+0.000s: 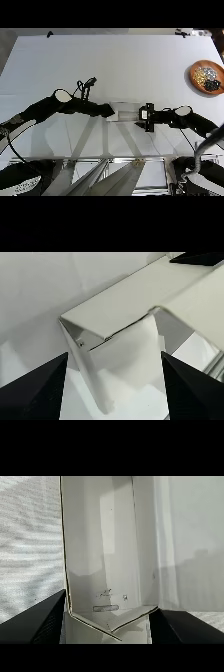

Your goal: Fold the box and place the chain.

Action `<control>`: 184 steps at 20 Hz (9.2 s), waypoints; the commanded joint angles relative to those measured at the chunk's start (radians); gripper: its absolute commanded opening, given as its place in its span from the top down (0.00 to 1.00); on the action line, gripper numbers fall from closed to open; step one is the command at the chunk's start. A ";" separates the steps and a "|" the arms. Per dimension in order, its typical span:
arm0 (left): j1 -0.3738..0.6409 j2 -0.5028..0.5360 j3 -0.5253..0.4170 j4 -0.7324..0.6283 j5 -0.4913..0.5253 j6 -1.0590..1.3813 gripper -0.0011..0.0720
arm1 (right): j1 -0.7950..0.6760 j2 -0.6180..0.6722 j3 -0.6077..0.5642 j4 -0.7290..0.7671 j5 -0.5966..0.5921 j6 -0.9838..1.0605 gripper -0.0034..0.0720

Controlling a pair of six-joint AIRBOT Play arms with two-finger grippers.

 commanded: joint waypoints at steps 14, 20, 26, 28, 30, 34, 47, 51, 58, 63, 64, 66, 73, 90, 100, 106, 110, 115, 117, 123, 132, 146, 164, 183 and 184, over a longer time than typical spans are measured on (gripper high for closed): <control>-0.075 -0.040 0.486 0.618 -0.439 -0.522 0.12 | 0.000 0.000 0.000 0.000 0.000 0.000 0.34; -0.136 -0.066 0.540 0.779 -0.547 -0.597 0.12 | 0.000 0.000 0.000 0.000 0.000 0.000 0.34; -0.133 -0.151 0.540 0.631 -0.505 -0.563 0.12 | 0.000 0.000 0.000 0.000 0.000 0.000 0.34; -0.133 -0.174 0.539 0.634 -0.511 -0.563 0.12 | 0.000 0.000 0.000 0.000 0.000 0.000 0.34; -0.133 -0.175 0.536 0.648 -0.514 -0.560 0.12 | 0.000 0.000 0.000 0.000 0.000 0.000 0.34; -0.127 -0.175 0.488 0.639 -0.520 -0.511 0.13 | 0.000 0.000 0.000 0.000 0.000 0.000 0.34; -0.129 -0.208 0.409 0.453 -0.369 -0.448 0.13 | 0.000 0.000 0.000 0.000 0.000 0.000 0.34; -0.127 -0.196 0.409 0.468 -0.369 -0.447 0.13 | 0.000 0.000 0.000 0.000 0.000 0.000 0.34; -0.114 -0.190 0.409 0.472 -0.425 -0.432 0.13 | 0.000 0.000 0.000 0.000 0.000 0.000 0.34; -0.117 -0.195 0.409 0.467 -0.368 -0.480 0.27 | 0.000 0.000 0.000 0.000 0.000 0.000 0.34; -0.123 -0.195 0.409 0.466 -0.345 -0.487 0.25 | 0.000 0.000 0.000 0.000 0.000 0.000 0.34; -0.138 -0.195 0.409 0.467 -0.322 -0.487 0.25 | 0.000 0.000 0.000 0.000 0.000 0.000 0.34; -0.170 -0.196 0.409 0.592 -0.311 -0.590 0.25 | 0.000 0.000 0.000 0.000 0.000 0.000 0.34; -0.216 -0.195 0.409 0.588 -0.301 -0.659 0.30 | 0.000 0.000 0.000 0.000 0.000 0.000 0.34; -0.279 -0.195 0.409 0.767 -0.256 -0.824 0.39 | 0.000 0.000 0.000 0.000 0.000 0.000 0.34; -0.343 -0.195 0.409 0.800 -0.193 -1.004 0.45 | 0.000 0.000 0.000 0.000 0.000 0.000 0.34; -0.347 -0.196 0.409 0.831 -0.235 -1.096 0.45 | 0.000 0.000 0.000 0.000 0.000 0.000 0.34; -0.347 -0.196 0.409 0.846 -0.286 -1.186 0.45 | 0.000 0.000 0.000 0.000 0.000 0.000 0.34; -0.347 -0.196 0.404 0.850 -0.285 -1.210 0.46 | 0.000 0.000 0.000 0.000 0.000 0.000 0.34; -0.347 -0.196 0.367 0.849 -0.178 -1.205 0.53 | 0.000 0.000 0.000 0.000 0.000 0.000 0.34; -0.347 -0.235 0.367 0.789 -0.148 -1.162 0.80 | 0.000 0.000 0.000 0.000 0.000 0.000 0.34; -0.347 -0.238 0.367 0.802 -0.150 -1.136 0.72 | 0.000 0.000 0.000 0.000 0.000 0.000 0.34; -0.347 -0.250 0.367 0.791 -0.184 -1.081 0.67 | 0.000 0.000 0.000 0.000 0.000 0.000 0.34; -0.344 -0.090 0.368 0.847 -0.227 -0.785 0.28 | 0.000 0.000 0.000 0.000 0.000 0.000 0.34; -0.344 -0.068 0.368 0.880 -0.285 -0.711 0.28 | 0.000 0.000 0.000 0.000 0.000 0.000 0.34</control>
